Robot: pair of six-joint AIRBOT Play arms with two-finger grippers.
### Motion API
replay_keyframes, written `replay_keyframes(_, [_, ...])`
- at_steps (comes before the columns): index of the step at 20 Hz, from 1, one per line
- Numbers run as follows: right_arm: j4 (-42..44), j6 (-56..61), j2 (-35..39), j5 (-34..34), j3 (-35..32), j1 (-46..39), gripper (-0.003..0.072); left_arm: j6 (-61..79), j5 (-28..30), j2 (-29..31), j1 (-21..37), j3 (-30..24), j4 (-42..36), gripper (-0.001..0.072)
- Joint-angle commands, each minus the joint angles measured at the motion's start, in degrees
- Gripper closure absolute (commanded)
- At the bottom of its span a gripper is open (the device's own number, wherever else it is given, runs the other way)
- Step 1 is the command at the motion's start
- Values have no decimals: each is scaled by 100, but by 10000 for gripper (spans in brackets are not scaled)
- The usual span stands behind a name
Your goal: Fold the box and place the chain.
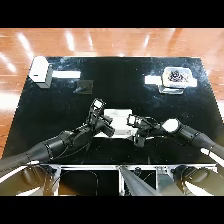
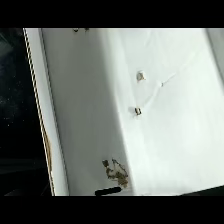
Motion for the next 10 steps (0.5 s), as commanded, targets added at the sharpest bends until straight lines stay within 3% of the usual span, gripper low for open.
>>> replay_keyframes(1, [7, 7, -4, -13, 0, -2, 134, -101, 118, -2, -4, 85, 111, 688])
replay_keyframes(10, [7, 9, -4, -11, 0, -2, 134, -162, 815, -57, 46, 212, 236, 688])
